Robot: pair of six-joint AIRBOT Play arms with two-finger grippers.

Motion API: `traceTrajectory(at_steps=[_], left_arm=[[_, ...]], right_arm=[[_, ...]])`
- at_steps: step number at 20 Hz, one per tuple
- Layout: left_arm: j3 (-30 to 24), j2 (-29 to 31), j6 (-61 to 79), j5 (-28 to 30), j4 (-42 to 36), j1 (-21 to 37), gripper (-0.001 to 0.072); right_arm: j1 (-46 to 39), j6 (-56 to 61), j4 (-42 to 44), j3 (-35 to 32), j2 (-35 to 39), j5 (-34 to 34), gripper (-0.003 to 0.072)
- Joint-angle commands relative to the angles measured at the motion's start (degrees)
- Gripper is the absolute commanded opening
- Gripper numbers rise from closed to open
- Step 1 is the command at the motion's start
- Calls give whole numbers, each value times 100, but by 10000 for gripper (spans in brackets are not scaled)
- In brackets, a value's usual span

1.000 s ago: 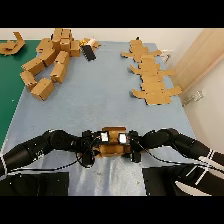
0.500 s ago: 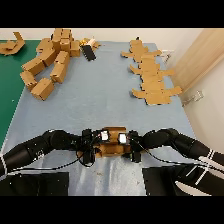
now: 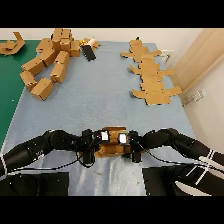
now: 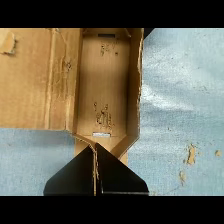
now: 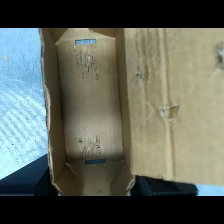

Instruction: Fold the box.

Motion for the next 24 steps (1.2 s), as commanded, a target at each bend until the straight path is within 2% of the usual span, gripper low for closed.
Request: traceTrajectory(at_steps=[1,4,5,6,7,10,17,18,19,20,24], left_arm=[[4,2,-271,-61,400,39,11],[7,46,-721,-293,1040,214,12],[22,85,-763,-424,1045,236,123],[37,125,-776,-518,1025,234,411],[46,162,-776,-595,938,227,482],[52,179,-758,-673,811,201,482],[52,79,-752,-116,619,-284,479],[55,66,-754,-59,608,-317,359],[63,68,-752,-28,603,-326,196],[81,68,-752,-26,601,-323,171],[87,68,-752,17,553,-326,169]], right_arm=[[2,4,4,4,4,4,507],[2,4,4,4,4,4,507],[2,4,4,4,4,2,507],[2,4,4,4,4,4,506],[2,4,2,4,4,2,507],[2,4,4,4,4,4,507],[2,4,4,4,4,4,507],[2,4,4,4,4,4,507],[2,4,4,4,4,4,506],[2,4,4,4,4,4,507],[2,4,4,4,4,4,507]])
